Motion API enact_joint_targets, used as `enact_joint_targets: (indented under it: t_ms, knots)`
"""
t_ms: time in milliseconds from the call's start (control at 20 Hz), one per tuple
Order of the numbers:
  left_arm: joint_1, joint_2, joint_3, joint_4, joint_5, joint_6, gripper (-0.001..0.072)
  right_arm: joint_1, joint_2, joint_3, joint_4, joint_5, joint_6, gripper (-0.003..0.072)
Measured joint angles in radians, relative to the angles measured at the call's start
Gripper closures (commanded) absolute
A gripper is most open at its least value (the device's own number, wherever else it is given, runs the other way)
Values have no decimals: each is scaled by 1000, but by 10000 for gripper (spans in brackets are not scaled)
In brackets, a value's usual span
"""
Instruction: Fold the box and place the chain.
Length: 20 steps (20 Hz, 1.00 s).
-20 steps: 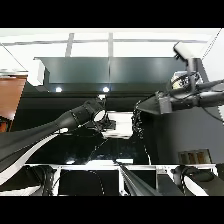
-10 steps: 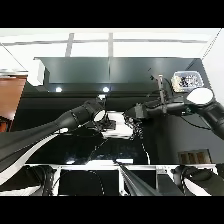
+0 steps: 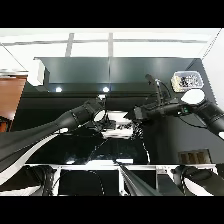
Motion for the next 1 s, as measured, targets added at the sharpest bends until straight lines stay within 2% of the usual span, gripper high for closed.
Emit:
enact_joint_targets:
  t_ms: [250,300,350,450,650,750,1000]
  knots:
    - [0,0,0,0,0,0,677,-251,117,-8,-134,154,-20,352]
    - [0,0,0,0,0,0,678,-309,150,-23,-171,163,-38,194]
    - [0,0,0,0,0,0,678,-359,175,-42,-194,161,-60,-23]
    - [0,0,0,0,0,0,678,-438,210,-100,-232,123,-100,-27]
    - [0,0,0,2,0,0,678,-489,230,-236,-268,-65,-254,-23]
    - [0,0,0,3,0,0,678,-480,225,-284,-275,-141,-401,-23]
    - [0,0,0,3,0,0,677,-381,186,-337,-248,-216,-699,-24]
